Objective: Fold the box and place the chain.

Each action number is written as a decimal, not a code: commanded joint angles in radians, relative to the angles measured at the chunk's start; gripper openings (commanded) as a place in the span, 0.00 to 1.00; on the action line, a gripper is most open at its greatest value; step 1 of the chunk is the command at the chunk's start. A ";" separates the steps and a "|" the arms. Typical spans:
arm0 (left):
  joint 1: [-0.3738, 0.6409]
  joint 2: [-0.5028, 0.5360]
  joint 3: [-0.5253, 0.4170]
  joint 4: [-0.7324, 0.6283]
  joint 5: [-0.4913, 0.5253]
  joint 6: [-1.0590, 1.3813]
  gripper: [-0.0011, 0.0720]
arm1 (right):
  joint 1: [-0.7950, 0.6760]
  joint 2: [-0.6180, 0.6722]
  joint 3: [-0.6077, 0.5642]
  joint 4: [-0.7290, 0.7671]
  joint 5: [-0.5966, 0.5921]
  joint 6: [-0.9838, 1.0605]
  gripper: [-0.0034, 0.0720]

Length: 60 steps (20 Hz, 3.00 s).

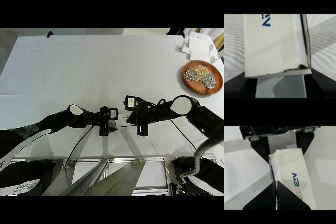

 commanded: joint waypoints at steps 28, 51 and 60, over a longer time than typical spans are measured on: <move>0.001 0.001 0.000 0.000 0.000 0.000 0.36 | -0.096 -0.111 -0.146 0.214 -0.085 -0.062 0.05; 0.001 0.001 0.000 0.000 0.000 0.000 0.36 | -0.036 -0.027 -0.134 0.161 -0.135 -0.045 0.06; 0.001 0.001 0.000 0.000 0.000 0.000 0.36 | -0.177 0.098 0.067 -0.549 0.168 0.888 0.05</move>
